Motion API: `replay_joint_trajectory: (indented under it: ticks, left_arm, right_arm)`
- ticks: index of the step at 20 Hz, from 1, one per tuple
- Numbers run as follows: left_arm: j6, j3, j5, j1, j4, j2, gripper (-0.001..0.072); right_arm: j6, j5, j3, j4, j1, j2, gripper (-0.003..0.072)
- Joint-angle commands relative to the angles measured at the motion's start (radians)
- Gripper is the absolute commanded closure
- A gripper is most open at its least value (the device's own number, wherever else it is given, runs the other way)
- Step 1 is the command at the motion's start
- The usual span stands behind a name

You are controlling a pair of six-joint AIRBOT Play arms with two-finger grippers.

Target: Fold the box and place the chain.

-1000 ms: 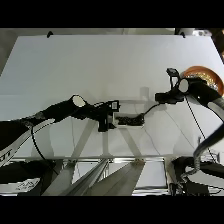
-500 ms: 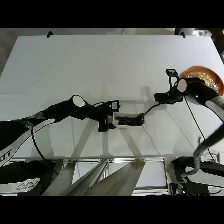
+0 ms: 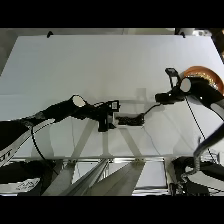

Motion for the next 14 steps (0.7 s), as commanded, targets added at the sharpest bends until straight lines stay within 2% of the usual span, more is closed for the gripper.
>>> replay_joint_trajectory:
  ticks: [1, 4, 8, 12, 14]
  left_arm:
    - [0.000, 0.000, 0.000, 0.000, 0.000, 0.001, 0.0313]
    - [0.000, 0.000, 0.000, 0.000, -0.001, 0.001, 0.0313]
    - [0.000, 0.000, -0.001, 0.000, 0.000, 0.001, 0.0313]
    - [0.000, 0.000, 0.000, 0.000, 0.000, 0.001, 0.0313]
    - [0.000, 0.000, 0.000, 0.000, 0.000, 0.001, 0.0313]
  right_arm:
    - [-0.064, 0.121, 0.001, 0.039, 0.000, 0.156, 0.0669]
    - [-0.148, 0.171, 0.001, 0.178, 0.000, 0.336, 0.0669]
    - [-0.251, 0.204, 0.001, 0.454, 0.000, 0.525, 0.0669]
    - [-0.341, 0.256, 0.001, 0.717, 0.000, 0.567, 0.0669]
    - [-0.372, 0.259, 0.001, 0.801, 0.000, 0.567, 0.0669]
